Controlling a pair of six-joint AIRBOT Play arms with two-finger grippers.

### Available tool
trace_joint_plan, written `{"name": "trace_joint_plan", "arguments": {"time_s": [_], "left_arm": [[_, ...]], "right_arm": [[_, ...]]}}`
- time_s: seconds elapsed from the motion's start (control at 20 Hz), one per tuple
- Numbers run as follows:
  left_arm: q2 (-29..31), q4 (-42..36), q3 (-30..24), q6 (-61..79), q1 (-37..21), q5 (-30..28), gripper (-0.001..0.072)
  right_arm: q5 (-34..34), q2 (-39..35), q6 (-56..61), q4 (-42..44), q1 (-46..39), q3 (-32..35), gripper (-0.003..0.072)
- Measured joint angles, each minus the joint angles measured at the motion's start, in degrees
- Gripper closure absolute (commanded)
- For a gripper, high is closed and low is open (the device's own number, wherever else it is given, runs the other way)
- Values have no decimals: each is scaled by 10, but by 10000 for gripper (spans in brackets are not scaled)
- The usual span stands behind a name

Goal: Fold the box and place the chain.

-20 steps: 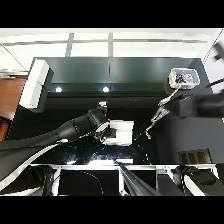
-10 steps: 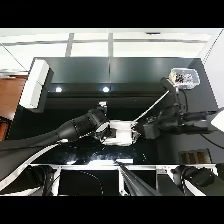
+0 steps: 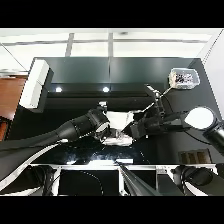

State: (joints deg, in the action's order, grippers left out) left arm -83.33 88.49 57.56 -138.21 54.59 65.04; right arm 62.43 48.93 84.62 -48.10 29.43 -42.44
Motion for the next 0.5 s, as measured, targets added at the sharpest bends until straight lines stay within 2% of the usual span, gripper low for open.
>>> {"name": "trace_joint_plan", "arguments": {"time_s": [0.15,0.3,0.35,0.4,0.5], "left_arm": [[0,0,0,0,0,0,676],[0,0,0,0,0,0,676],[0,0,0,0,0,0,676],[0,0,0,0,0,0,676],[0,0,0,0,0,0,676]], "right_arm": [[37,-24,5,-50,-68,1,275],[32,-43,28,-156,-161,4,273],[13,-45,44,-195,-189,9,186],[-14,-45,63,-231,-219,14,26],[-68,-29,92,-276,-266,22,-1]]}}
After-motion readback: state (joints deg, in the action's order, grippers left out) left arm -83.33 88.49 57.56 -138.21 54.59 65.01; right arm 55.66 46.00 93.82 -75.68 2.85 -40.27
